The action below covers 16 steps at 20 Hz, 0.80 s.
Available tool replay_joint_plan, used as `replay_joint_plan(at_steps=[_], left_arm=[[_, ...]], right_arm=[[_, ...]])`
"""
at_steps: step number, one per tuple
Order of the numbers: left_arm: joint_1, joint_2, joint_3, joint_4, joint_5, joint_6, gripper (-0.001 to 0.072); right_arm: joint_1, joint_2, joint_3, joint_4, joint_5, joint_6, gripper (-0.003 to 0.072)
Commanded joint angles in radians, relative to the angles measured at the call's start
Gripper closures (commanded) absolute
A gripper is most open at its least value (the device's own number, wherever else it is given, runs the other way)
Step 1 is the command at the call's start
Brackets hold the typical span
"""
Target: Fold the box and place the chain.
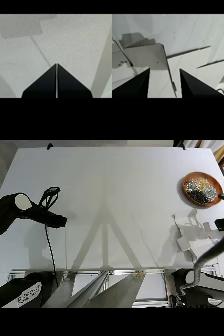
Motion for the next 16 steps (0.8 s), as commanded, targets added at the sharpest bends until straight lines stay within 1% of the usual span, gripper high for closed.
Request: replay_joint_plan(at_steps=[1,3,4,6,8,11,13,16], left_arm=[[-0.001,0.001,0.000,0.000,0.000,0.000,0.0698],[-0.001,0.001,0.000,0.000,0.000,0.000,0.0698],[-0.001,0.001,0.000,0.000,0.000,0.000,0.0698],[-0.001,0.001,0.000,0.000,0.000,0.000,0.0698],[-0.001,0.001,0.000,0.000,0.000,0.000,0.0698],[-0.001,0.001,0.000,0.000,0.000,0.000,0.0698],[-0.001,0.001,0.000,0.000,0.000,0.000,0.0698],[-0.001,0.001,0.000,0.000,0.000,0.000,0.0698]], right_arm=[[-0.040,-0.023,0.000,-0.029,0.022,0.017,0.0381],[-0.079,-0.023,0.000,-0.010,0.021,0.021,0.0400],[-0.093,-0.023,0.000,0.010,0.014,0.021,0.0460],[-0.100,-0.023,-0.001,0.061,-0.002,0.012,0.0495],[-0.090,-0.023,-0.001,0.094,-0.006,-0.004,0.0497],[-0.085,-0.023,-0.001,0.093,-0.013,-0.002,0.0498],[-0.085,-0.023,-0.001,0.093,-0.013,-0.002,0.0659],[-0.081,-0.021,-0.001,0.121,-0.008,-0.003,0.0672]])
